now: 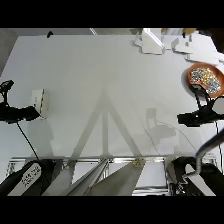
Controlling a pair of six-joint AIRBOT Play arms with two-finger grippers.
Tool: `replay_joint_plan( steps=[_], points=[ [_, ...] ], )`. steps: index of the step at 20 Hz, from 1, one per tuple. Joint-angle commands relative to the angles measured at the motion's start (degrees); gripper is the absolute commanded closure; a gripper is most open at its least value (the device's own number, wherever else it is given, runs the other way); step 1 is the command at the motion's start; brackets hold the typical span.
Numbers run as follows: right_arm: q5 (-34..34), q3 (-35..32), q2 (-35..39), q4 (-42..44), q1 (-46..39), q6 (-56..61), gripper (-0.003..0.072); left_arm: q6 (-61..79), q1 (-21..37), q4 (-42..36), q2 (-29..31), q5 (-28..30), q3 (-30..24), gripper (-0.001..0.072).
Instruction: Fold the box and place the chain.
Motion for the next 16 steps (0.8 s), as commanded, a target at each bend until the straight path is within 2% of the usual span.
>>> replay_joint_plan(
  steps=[1,5,9,12,16],
  points=[
    [0.0,-0.02,0.04,0.0,-0.04,0.0,0.0668,-2.78,-0.11,1.14,5.9,-2.12,0.04,0.0018],
    [0.0,-0.02,0.04,0.0,-0.04,0.0,0.0668,-3.32,-0.11,0.76,19.21,-2.6,0.04,0.0018],
    [0.0,-0.02,0.04,0.0,-0.04,0.0,0.0668,-9.25,-0.11,0.57,28.41,-10.01,0.04,0.0019],
    [0.0,-0.02,0.04,0.0,-0.04,0.0,0.0668,-9.31,-0.11,0.57,31.23,-12.04,0.04,0.0019],
    [0.0,-0.02,0.04,0.0,-0.04,0.0,0.0668,-10.45,-0.11,0.76,31.26,-12.5,0.04,0.0019]
  ],
)
